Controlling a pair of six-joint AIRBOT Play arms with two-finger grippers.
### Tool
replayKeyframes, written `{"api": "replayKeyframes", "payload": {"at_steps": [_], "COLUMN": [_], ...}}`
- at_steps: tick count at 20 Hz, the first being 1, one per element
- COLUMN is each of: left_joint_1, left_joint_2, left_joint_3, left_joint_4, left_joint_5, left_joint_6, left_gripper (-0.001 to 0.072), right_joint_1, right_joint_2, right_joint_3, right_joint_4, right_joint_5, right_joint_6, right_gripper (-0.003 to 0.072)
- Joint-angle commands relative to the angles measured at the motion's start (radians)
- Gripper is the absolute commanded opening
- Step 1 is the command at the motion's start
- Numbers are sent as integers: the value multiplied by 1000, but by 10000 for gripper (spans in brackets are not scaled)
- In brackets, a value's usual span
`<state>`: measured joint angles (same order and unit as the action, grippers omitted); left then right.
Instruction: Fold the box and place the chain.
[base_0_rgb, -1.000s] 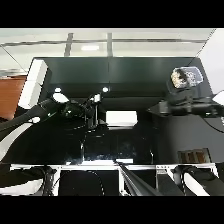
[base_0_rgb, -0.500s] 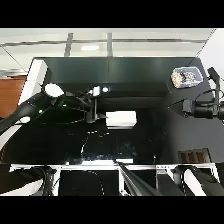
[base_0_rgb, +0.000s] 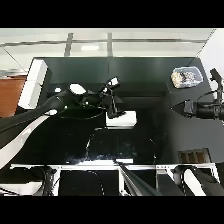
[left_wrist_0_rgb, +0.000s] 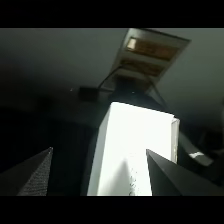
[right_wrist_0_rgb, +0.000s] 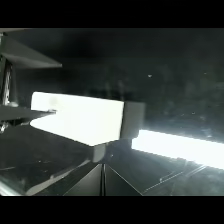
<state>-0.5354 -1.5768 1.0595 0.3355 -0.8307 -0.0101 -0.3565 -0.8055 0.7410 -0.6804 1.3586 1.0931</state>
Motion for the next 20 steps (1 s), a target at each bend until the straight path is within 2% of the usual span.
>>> {"api": "replayKeyframes", "payload": {"at_steps": [1, 8, 20], "left_joint_1": [-16, -47, -51], "left_joint_2": [-28, -27, -27], "left_joint_3": [14, 14, 14], "left_joint_4": [2, 80, 80], "left_joint_5": [-16, -46, -71], "left_joint_6": [-50, -50, -50], "left_gripper": [707, 707, 707], "right_joint_1": [-1, -1, 0], "right_joint_2": [1, 1, 1], "right_joint_3": [0, 0, 0], "right_joint_4": [-12, -12, -9], "right_joint_5": [-21, -31, -35], "right_joint_6": [-14, -35, -54], "right_gripper": [14, 14, 14]}}
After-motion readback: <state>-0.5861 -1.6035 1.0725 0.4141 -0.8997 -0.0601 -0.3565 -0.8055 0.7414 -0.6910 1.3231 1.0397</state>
